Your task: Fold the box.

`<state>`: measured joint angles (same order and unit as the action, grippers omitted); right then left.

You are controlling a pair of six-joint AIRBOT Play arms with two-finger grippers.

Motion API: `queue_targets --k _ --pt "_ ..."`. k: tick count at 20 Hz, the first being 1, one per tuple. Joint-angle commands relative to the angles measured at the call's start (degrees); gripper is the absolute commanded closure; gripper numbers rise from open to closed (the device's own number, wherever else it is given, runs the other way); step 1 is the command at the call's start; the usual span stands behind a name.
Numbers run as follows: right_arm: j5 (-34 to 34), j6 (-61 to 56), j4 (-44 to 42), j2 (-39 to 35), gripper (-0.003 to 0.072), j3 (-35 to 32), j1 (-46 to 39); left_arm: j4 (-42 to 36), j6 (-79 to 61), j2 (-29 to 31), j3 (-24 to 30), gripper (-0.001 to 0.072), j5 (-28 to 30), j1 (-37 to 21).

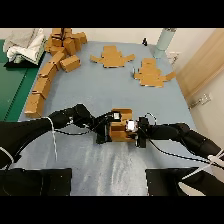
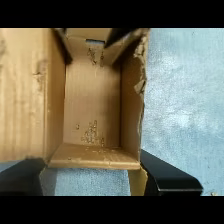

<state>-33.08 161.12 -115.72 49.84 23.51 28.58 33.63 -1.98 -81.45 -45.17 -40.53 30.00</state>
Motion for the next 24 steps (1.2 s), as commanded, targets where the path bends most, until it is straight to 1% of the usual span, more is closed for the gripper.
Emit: queue_targets --k 1,2,3,4,5,7,8,9,11,13,16,18,19,21,24 --pt "-1.25 -18.29 14.95 -3.89 0.0552 0.02 0.00 0.04 -0.09 0.00 -0.07 0.0265 0.00 0.02" --pt "-3.93 -25.86 22.32 -6.12 0.0603 0.33 0.00 0.04 -0.09 0.00 -0.07 0.0265 0.00 0.02" --pt "-7.63 -33.29 29.35 -8.39 0.0623 0.90 0.00 0.04 -0.09 0.00 -0.07 0.0265 0.02 0.02" --pt "-12.20 -42.62 37.44 -11.02 0.0681 1.90 0.00 0.04 -0.09 0.00 -0.07 0.0264 0.00 0.02" --pt "-15.89 -53.53 44.85 -13.46 0.0681 2.86 -0.04 0.04 -0.09 0.00 -0.07 0.0265 0.02 0.02" --pt "-23.06 -80.46 60.70 -17.40 0.0681 3.56 -2.05 0.04 -0.09 0.00 -0.07 0.0265 0.00 0.02" --pt "-26.80 -92.48 63.63 -18.05 0.0682 3.54 -4.26 0.04 -0.09 0.00 -0.07 0.0265 0.02 0.02" --pt "-28.63 -98.82 60.89 -17.84 0.0682 3.41 -6.84 0.04 -0.09 0.00 -0.07 0.0264 0.02 0.02" --pt "-26.51 -99.89 44.11 -15.32 0.0682 2.34 -11.52 0.04 -0.09 0.00 -0.07 0.0265 0.02 0.02" --pt "-21.11 -92.70 27.69 -9.94 0.0682 0.98 -12.66 0.04 -0.09 0.00 -0.07 0.0264 0.00 0.02" --pt "-16.94 -79.49 10.32 -0.79 0.0682 0.96 -12.46 0.04 -0.09 0.00 -0.07 0.0264 0.00 0.02" --pt "-17.05 -73.99 3.82 3.17 0.0682 1.31 -12.41 0.04 -0.09 0.00 -0.07 0.0264 0.02 0.02" --pt "-17.20 -72.30 1.36 3.48 0.0682 1.66 -12.39 0.04 -0.09 0.00 -0.07 0.0264 0.02 0.02" --pt "-17.27 -70.93 -1.86 1.64 0.0683 2.71 -12.39 0.04 -0.09 0.00 -0.07 0.0264 0.02 0.02" --pt "-18.21 -70.95 -2.03 -2.95 0.0681 4.74 -12.41 0.04 -0.09 0.00 -0.07 0.0265 0.02 0.02"
